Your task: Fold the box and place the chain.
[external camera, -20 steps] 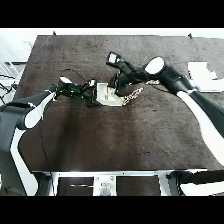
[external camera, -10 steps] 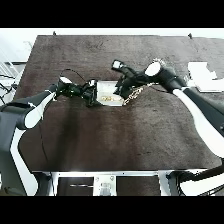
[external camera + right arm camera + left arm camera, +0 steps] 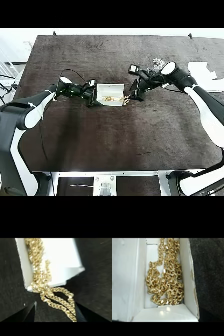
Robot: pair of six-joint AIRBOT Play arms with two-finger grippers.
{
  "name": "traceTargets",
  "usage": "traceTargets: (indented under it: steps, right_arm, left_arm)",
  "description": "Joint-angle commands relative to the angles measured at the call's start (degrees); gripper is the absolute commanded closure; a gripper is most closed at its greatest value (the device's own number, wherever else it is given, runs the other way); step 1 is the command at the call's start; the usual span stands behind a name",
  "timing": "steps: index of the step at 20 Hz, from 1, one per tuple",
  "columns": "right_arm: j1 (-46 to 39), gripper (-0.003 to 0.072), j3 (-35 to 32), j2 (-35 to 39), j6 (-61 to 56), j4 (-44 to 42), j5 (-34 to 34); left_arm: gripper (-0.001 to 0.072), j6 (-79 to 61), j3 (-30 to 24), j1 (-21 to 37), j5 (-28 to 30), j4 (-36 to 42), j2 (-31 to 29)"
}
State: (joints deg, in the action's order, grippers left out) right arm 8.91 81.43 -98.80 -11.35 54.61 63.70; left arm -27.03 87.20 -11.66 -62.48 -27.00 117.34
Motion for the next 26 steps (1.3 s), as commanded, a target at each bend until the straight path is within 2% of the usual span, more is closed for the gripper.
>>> traceTargets:
  steps: [1,11,12,13,15,16,26]
  right_arm:
    - [0.7,0.0132,-0.1,-4.6,4.4,-0.2,-0.9]
    - [3.0,0.0134,-0.1,-7.5,6.5,-0.8,-4.2]
    - [3.0,0.0232,-0.1,-7.6,6.5,-0.5,-4.1]
    - [2.9,0.0428,-0.1,-7.5,6.5,0.0,-4.1]
    - [2.4,0.0632,-0.1,-6.7,6.4,1.3,-3.6]
    - [2.0,0.0667,-0.1,-5.9,6.4,2.2,-2.9]
    - [1.3,0.067,0.0,8.0,5.3,3.4,-1.7]
  left_arm:
    - [0.0258,0.0,0.0,0.1,0.0,0.0,0.0]
    - [0.0258,0.0,0.0,0.1,-0.1,0.0,0.0]
    - [0.0259,0.0,0.0,0.1,-0.1,0.0,0.0]
    - [0.0258,0.0,0.0,0.1,-0.1,0.0,0.0]
    - [0.0258,0.0,0.0,0.1,0.0,0.0,0.0]
    - [0.0258,0.0,0.0,0.1,0.0,0.0,0.0]
    - [0.0258,0.0,0.0,0.1,0.0,0.0,0.0]
